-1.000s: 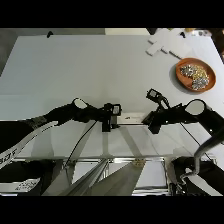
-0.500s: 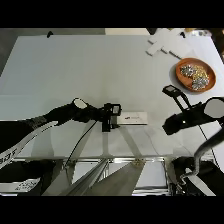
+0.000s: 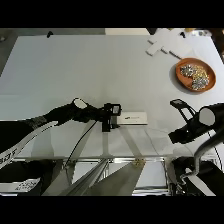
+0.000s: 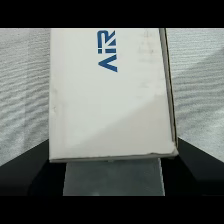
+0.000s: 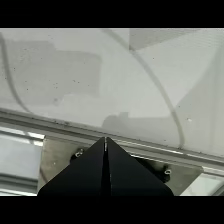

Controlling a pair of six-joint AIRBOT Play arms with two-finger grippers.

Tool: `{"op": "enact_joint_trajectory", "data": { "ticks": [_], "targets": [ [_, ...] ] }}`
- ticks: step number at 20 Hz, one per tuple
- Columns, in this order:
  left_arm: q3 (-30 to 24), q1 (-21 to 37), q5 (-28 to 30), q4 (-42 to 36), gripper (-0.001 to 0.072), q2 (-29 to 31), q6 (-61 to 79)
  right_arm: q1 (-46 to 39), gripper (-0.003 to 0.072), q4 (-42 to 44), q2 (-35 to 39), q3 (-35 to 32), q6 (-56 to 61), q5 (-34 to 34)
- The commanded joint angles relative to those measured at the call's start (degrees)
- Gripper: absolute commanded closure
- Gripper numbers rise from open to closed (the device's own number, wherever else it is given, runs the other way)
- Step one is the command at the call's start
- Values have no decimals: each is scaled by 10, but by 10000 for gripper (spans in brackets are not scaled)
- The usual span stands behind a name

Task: Fold the box and place the chain.

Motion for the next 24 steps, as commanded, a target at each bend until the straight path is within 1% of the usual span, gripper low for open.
{"op": "enact_joint_trajectory", "data": {
  "ticks": [1, 9, 11, 18, 20, 22, 24],
  "targets": [
    [0, 0, 0, 0, 698, 0, 0, 0, 669, 4, 0, -13, 24, -4],
    [0, 0, 1, -1, 699, 0, 0, 0, 669, 8, 0, -13, 23, -1],
    [0, 0, 2, -13, 698, 0, 0, 0, 669, 8, 0, -13, 23, -1],
    [0, 0, -30, -13, 698, 0, 0, 0, 669, 8, 0, -13, 23, -1],
    [0, 0, -22, -13, 700, 0, 1, 0, 669, 8, 0, -13, 23, -1],
    [0, 5, -17, -10, 704, 12, -6, 0, 669, 8, 0, -13, 23, -1],
    [0, 18, -16, -4, 704, 50, -56, 0, 669, 8, 0, -13, 23, -1]
  ]
}}
